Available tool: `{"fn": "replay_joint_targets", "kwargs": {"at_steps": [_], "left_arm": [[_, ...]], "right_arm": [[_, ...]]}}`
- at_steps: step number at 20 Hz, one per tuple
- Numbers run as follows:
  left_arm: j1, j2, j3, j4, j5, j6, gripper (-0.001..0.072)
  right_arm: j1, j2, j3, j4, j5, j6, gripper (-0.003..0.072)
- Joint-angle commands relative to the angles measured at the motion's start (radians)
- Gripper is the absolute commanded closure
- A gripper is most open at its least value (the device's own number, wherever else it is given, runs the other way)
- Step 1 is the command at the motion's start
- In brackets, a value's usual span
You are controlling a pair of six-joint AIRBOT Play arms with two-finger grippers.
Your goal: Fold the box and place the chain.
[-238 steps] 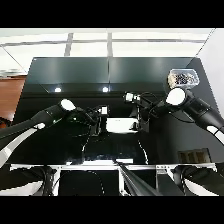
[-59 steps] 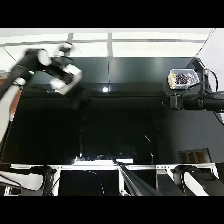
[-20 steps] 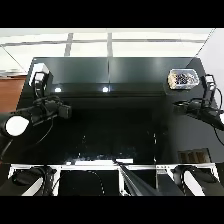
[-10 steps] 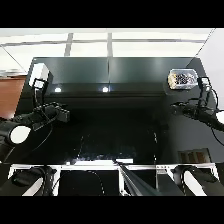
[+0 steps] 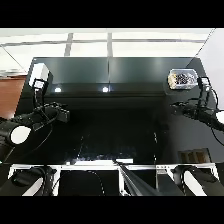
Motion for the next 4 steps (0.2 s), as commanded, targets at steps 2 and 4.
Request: {"fn": "replay_joint_targets", "kwargs": {"at_steps": [2, 4], "left_arm": [[0.000, 0.001, 0.000, 0.000, 0.000, 0.000, 0.0684], [0.000, 0.001, 0.000, 0.000, 0.000, 0.000, 0.0683]], "right_arm": [[-0.001, 0.000, -0.001, 0.000, 0.000, 0.000, 0.0682], [-0.001, 0.000, -0.001, 0.000, 0.000, 0.000, 0.0682]]}}
